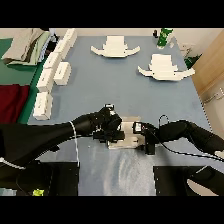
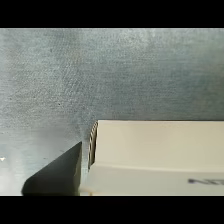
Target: Fold the box.
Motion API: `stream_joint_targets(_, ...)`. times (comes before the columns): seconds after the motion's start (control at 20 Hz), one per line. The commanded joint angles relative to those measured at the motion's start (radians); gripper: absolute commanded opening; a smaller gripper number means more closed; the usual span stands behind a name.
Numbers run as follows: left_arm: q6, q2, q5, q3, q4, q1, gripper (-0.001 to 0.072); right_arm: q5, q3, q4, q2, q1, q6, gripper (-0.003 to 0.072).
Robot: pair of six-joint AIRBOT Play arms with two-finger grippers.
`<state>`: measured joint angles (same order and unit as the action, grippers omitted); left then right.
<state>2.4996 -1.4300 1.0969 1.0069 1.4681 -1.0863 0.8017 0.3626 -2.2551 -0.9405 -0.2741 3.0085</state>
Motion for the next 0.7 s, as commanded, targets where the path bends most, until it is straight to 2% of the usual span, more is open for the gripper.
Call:
stream_joint_targets(0.0, 0.059, -0.002, 0.006, 0.002, 0.046, -0.015, 0.0091, 0.000, 0.000, 0.000, 0.001, 0.000, 0.000, 0.0504)
stream_joint_targets(0.1, 0.067, -0.002, 0.007, 0.007, 0.058, -0.023, 0.0016, 0.000, 0.000, 0.000, 0.001, 0.000, 0.000, 0.0504)
stream_joint_targets(0.45, 0.080, -0.002, 0.003, 0.032, 0.072, -0.024, 0.0020, 0.000, 0.000, 0.000, 0.001, 0.000, 0.000, 0.0504)
stream_joint_targets(0.5, 0.073, -0.002, 0.003, 0.034, 0.072, -0.024, 0.0165, 0.000, 0.000, 0.000, 0.001, 0.000, 0.000, 0.0504)
stream_joint_targets(0.55, 0.074, -0.002, 0.003, 0.034, 0.072, -0.024, 0.0458, 0.000, 0.000, 0.000, 0.001, 0.000, 0.000, 0.0504)
stream_joint_targets(0.6, 0.074, -0.002, 0.003, 0.034, 0.067, -0.024, 0.0498, 0.000, 0.000, 0.000, 0.001, 0.000, 0.000, 0.0504)
stream_joint_targets(0.65, 0.074, -0.002, 0.002, 0.035, 0.064, -0.024, 0.0499, 0.000, 0.000, 0.000, 0.001, 0.000, 0.000, 0.0504)
